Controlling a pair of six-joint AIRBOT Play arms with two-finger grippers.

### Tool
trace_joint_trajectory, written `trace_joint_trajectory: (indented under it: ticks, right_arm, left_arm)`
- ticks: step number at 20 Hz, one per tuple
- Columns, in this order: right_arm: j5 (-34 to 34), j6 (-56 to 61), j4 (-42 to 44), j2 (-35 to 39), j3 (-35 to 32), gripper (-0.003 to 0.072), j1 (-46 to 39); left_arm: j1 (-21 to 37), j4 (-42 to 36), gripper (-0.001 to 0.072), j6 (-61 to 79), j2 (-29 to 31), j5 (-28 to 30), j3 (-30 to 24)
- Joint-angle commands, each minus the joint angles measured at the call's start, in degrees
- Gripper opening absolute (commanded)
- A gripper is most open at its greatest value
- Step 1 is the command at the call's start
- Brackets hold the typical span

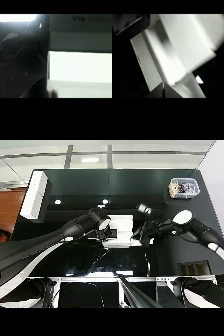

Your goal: Fold the box and place the chain.

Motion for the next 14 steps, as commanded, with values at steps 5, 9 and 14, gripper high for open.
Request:
trace_joint_trajectory:
  ticks: [5,9,14]
  right_arm:
    - [1.2,43.3,-9.7,0.5,-1.0,0.0017,-32.9]
    - [10.6,37.6,-5.9,-6.8,-4.5,0.0017,-30.6]
    - [9.1,32.5,1.7,-12.4,-4.2,0.0018,-13.4]
  left_arm:
    - [0.0,0.1,0.0029,0.1,0.0,0.0,0.0]
    - [0.0,0.1,0.0028,0.1,0.0,0.0,0.0]
    - [0.0,0.1,0.0028,0.1,0.0,0.0,0.0]
